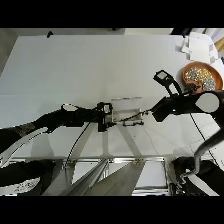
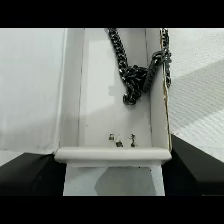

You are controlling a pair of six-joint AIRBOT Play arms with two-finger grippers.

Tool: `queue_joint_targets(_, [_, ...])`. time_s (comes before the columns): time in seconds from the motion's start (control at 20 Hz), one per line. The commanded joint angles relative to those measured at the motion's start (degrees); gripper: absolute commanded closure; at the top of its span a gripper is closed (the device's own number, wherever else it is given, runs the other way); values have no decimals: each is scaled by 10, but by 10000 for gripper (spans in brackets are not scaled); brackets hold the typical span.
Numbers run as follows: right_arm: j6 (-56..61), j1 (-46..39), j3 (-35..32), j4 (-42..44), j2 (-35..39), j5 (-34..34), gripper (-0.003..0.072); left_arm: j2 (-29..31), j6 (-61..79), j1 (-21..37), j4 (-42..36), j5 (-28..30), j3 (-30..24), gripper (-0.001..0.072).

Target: Fold the box and place the chain.

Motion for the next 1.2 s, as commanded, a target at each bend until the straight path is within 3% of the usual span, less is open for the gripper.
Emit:
queue_joint_targets(0.0, [-80,-23,-70,-2,-2,-85,489,0,0,0,0,0,0,500])
queue_joint_targets(0.2, [-161,-17,-117,4,-49,-148,488,0,0,0,0,0,0,500])
queue_joint_targets(0.5, [-201,67,-126,19,-82,-145,489,0,0,0,0,0,0,500])
queue_joint_targets(1.15, [-237,86,-140,55,-99,-165,490,0,0,0,0,0,0,500])
